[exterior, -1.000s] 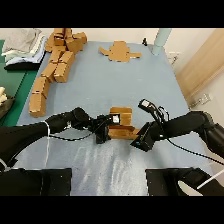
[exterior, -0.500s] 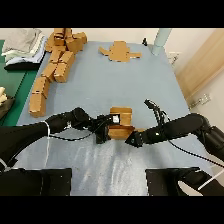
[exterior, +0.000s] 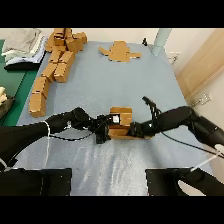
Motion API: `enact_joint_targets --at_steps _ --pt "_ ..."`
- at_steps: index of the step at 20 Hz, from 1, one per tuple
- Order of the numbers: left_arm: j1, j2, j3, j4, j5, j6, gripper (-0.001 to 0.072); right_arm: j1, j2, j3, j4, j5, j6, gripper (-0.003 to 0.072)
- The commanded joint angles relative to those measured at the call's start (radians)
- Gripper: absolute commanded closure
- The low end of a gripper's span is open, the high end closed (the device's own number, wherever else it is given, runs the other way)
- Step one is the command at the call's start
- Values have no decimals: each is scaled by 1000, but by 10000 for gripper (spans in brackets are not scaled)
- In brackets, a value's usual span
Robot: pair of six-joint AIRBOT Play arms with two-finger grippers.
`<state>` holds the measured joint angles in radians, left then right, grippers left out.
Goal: Fold the box.
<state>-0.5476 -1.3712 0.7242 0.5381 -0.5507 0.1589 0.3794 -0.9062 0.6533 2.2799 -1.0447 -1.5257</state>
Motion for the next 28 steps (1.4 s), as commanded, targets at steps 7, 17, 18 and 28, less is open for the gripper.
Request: enact_joint_targets --at_steps 7,17,18,28 --pt "0 0 0 0 0 0 196 -85 -404 405 -3 -59 -172 682" --pt "0 0 0 0 0 0 196 2 -603 396 -15 -47 -308 682" --pt "0 0 0 0 0 0 195 8 -607 388 -20 -35 -309 682" --pt "0 0 0 0 1 0 196 11 -614 387 -24 -26 -334 682"
